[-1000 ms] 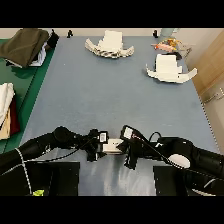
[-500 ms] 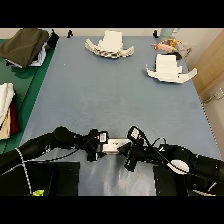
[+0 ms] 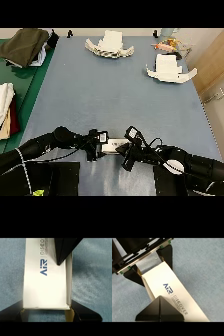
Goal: Fold the box.
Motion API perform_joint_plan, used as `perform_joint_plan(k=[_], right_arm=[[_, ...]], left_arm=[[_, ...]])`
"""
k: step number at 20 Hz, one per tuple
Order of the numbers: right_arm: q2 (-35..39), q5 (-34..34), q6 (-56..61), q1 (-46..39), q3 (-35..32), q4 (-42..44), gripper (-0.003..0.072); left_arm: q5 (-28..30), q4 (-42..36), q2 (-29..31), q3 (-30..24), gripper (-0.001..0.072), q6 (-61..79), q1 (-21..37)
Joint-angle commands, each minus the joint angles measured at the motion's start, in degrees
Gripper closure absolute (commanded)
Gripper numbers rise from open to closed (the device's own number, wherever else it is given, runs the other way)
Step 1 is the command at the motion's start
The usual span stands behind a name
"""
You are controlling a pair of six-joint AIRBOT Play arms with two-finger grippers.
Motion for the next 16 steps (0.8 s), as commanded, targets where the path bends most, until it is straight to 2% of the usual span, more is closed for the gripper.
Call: perform_joint_plan(k=[1,8,16], right_arm=[[-0.3,2.1,0.1,0.1,-0.1,0.3,0.0681],[7.4,1.1,0.0,-1.6,-0.1,-0.2,0.0681],[10.7,7.1,0.2,-5.2,-0.1,-3.0,0.068]], left_arm=[[0.0,-0.1,0.0,0.0,0.0201,0.0,0.0],[0.0,-0.1,0.0,0.0,0.0201,0.0,0.0],[0.0,-0.1,0.0,0.0,0.0201,0.0,0.0]])
